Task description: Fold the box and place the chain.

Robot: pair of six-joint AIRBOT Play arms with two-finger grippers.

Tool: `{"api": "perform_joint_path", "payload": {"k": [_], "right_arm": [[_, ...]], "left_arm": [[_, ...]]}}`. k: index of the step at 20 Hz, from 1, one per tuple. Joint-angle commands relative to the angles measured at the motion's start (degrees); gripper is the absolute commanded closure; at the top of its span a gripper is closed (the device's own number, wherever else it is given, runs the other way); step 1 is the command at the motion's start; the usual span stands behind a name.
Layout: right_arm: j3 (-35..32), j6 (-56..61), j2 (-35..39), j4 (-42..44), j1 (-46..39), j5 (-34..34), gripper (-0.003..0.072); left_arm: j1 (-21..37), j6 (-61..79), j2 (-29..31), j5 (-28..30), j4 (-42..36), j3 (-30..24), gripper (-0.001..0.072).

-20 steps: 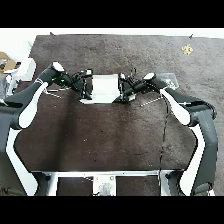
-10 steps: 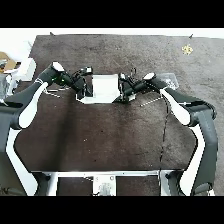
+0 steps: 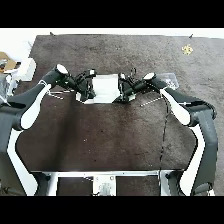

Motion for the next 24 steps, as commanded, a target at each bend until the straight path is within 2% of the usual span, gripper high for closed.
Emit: {"api": "perform_joint_path", "payload": {"k": [1, 6, 7, 9, 12, 13, 14, 15, 22, 23, 24], "right_arm": [[0.0, 0.0, 0.0, 0.0, 0.0, 0.0, 0.0248], [0.0, 0.0, 0.0, 0.0, 0.0, 0.0, 0.0249], [0.0, 0.0, 0.0, 0.0, 0.0, 0.0, 0.0249], [0.0, 0.0, 0.0, 0.0, 0.0, 0.0, 0.0248], [0.0, 0.0, 0.0, 0.0, 0.0, 0.0, 0.0249], [0.0, 0.0, 0.0, 0.0, 0.0, 0.0, 0.0248], [0.0, 0.0, 0.0, 0.0, 0.0, 0.0, 0.0248], [0.0, 0.0, 0.0, 0.0, 0.0, 0.0, 0.0249], [0.0, 0.0, 0.0, 0.0, 0.0, 0.0, 0.0248], [0.0, 0.0, 0.0, 0.0, 0.0, 0.0, 0.0248], [0.0, 0.0, 0.0, 0.0, 0.0, 0.0, 0.0249]], "left_arm": [[-0.3, 0.6, 0.0, 1.6, -0.8, -0.2, 0.0658], [-0.4, 0.6, 0.0, 1.6, -0.9, -0.2, 0.0657], [-0.3, 0.6, 0.0, 1.6, -0.8, -0.2, 0.0622], [-0.3, 0.6, 0.0, 1.6, -0.8, -0.2, 0.0385], [-0.3, 0.6, 0.0, 1.6, -0.8, -0.2, 0.0386], [-0.3, 0.6, 0.0, 1.5, -0.8, -0.2, 0.0283], [-0.3, 0.5, 0.0, 1.6, -0.8, -0.2, 0.0040], [-0.3, -0.4, 0.0, 1.6, -0.8, -0.2, -0.0001], [-0.3, -0.7, 0.0, 0.9, -0.8, -0.2, 0.0003], [-0.2, -2.4, 0.0, 1.0, -0.7, -0.2, 0.0049], [0.1, -4.1, 0.0, 0.8, 0.5, -0.2, 0.0238]]}}
